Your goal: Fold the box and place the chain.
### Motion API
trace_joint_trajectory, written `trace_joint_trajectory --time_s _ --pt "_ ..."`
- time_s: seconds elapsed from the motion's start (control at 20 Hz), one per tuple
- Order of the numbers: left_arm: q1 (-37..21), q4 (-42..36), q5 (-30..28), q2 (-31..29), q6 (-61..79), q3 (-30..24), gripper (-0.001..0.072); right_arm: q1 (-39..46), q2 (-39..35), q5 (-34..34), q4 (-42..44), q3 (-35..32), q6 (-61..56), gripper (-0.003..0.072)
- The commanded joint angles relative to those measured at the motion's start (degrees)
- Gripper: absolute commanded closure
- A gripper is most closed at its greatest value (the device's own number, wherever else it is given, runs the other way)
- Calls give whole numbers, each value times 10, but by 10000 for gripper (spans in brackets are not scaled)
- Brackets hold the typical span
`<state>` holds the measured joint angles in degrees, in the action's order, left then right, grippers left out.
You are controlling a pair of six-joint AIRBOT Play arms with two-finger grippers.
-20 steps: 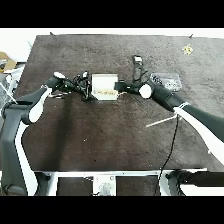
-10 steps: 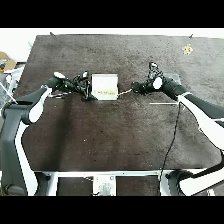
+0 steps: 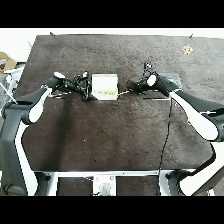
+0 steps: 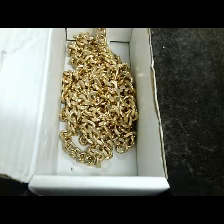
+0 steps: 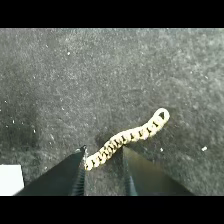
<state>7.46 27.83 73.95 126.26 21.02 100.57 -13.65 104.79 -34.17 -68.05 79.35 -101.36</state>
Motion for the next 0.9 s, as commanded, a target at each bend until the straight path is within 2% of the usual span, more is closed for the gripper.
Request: trace_joint_trajectory --time_s 0.0,0.05,0.15,0.55,0.7,0.85 --pt "0 0 0 0 0 0 319 -9 27 -6 -7 9 -13 618" --pt "0 0 0 0 0 0 319 -9 26 -5 -13 9 -13 667" --pt "0 0 0 0 0 0 318 -16 4 -3 -33 9 -13 668" --pt "0 0 0 0 0 0 319 -83 -178 -5 -117 9 -11 685" --pt "0 0 0 0 0 0 319 -130 -208 34 -117 9 -6 685" --pt "0 0 0 0 0 0 319 -184 -206 95 -117 9 -7 685"
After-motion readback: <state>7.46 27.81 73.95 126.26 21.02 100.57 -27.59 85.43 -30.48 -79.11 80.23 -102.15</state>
